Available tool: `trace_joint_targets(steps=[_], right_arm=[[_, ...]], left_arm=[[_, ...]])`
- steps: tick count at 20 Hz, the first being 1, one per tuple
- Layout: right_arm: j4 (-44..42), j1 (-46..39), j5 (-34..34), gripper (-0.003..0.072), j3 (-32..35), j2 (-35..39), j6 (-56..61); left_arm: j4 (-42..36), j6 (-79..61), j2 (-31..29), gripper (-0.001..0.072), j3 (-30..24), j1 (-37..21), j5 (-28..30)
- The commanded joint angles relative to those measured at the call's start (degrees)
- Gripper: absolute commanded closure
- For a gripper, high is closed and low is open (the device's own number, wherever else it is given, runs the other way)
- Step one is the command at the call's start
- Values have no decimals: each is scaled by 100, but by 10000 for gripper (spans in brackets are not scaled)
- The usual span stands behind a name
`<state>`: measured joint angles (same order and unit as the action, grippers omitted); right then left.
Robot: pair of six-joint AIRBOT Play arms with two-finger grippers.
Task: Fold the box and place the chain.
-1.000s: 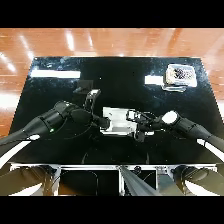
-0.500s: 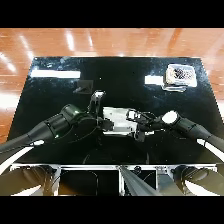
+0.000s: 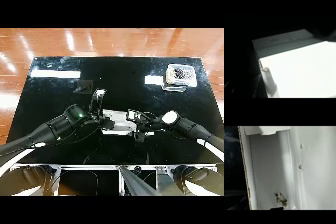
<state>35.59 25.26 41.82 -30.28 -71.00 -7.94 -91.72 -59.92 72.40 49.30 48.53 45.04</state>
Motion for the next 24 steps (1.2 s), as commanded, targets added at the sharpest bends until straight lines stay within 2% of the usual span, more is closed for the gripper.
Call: trace_joint_targets(steps=[1, 5, 10, 11, 12, 18, 22, 23, 24], right_arm=[[2, 0, 46, 259, 2, -2, 0], [2, 0, 46, 259, 2, -2, 0], [2, 0, 46, 259, 2, -2, 0], [2, 0, 44, 259, 2, -2, 0], [2, 0, 44, 259, 2, -2, 0], [2, 0, 46, 259, 2, -2, 0], [2, 0, 57, 259, 2, -2, 0], [2, 0, 57, 259, 2, -2, 0], [2, 0, 57, 259, 2, -2, 0]], left_arm=[[57, 42, 0, 307, 7, 9, 13], [-4, 37, 2, 308, 7, 9, 66], [-101, 35, 46, 312, 7, 11, 612], [-138, 33, 118, 357, 7, 28, 634], [-173, 22, 219, 366, 15, 61, 616], [-186, -20, 702, 367, 496, 227, 713], [-177, -20, 750, 369, 549, 223, 833], [-177, -20, 763, 409, 549, 223, 833], [-179, -13, 789, 418, 549, 223, 828]])
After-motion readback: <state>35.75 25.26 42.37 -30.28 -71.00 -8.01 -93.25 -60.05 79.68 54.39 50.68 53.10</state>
